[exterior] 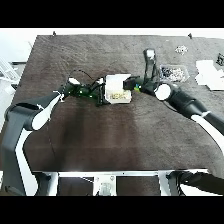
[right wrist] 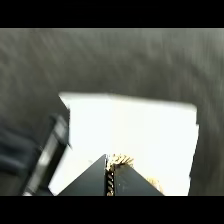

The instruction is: Fold the box and place the chain.

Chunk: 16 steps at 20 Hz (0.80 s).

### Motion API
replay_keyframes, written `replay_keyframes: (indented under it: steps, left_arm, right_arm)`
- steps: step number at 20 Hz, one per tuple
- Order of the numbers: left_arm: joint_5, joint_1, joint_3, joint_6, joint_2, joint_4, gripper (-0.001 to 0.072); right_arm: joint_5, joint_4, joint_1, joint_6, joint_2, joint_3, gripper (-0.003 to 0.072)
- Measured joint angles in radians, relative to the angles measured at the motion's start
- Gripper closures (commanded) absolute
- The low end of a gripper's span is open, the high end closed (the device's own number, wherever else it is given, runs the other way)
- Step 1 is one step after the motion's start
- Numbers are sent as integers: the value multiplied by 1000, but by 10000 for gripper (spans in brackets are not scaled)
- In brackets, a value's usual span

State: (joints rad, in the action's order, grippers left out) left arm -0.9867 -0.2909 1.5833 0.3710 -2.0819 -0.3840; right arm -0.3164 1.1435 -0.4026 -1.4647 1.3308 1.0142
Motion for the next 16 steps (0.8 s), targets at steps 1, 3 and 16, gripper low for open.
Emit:
replay_keyframes:
  steps: [1, 3, 16]
  left_arm:
    - [0, 0, 0, 0, 0, 0, 74]
    - [0, 0, 0, 0, 0, 0, 74]
    - [0, 0, 0, 0, 0, 0, 74]
  right_arm:
    - [5, -5, 0, -3, 27, -11, 601]
    - [8, -9, 0, -7, 68, -24, 188]
    - [28, 83, 113, 243, -97, 26, 666]
